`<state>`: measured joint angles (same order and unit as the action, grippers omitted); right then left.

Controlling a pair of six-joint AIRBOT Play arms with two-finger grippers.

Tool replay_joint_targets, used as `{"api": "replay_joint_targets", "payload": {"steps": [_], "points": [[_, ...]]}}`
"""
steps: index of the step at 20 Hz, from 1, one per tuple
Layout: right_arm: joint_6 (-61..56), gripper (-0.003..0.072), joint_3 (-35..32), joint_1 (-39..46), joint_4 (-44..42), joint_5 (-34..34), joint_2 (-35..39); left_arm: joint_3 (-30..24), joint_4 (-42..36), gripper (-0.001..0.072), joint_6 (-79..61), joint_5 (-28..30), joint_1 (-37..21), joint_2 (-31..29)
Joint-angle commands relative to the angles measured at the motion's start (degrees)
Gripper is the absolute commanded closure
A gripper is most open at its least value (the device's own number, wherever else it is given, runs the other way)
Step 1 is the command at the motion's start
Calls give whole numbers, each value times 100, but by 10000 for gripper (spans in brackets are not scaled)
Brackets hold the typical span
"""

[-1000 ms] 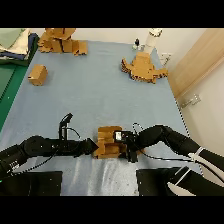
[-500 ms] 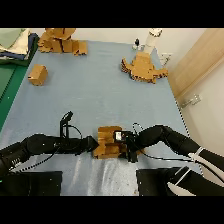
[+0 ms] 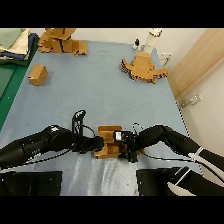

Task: Fold the box.

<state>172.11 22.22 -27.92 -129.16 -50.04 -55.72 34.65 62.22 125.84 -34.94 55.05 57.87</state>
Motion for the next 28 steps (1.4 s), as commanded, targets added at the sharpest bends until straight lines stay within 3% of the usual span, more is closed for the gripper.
{"api": "replay_joint_targets", "payload": {"steps": [1,11,13,15,21,27,28], "points": [[0,193,-2,-4,0,0,-2,422,935,209,903,-575,223,352],[0,193,-2,-4,9,0,-2,1237,2118,211,2304,-1252,931,1027],[0,193,-4,-4,13,0,-2,1449,2337,237,2529,-1628,1012,1222],[0,193,-2,-4,13,0,-2,1725,2406,237,2529,-2076,1119,1475],[0,193,-2,-4,13,0,-2,2590,2529,237,2505,-2640,1355,2369],[0,193,-2,-4,13,0,-2,2664,2529,241,2531,-3018,1355,2463],[0,193,-2,-4,13,0,-2,2664,2529,392,2527,-3042,1355,2463]]}}
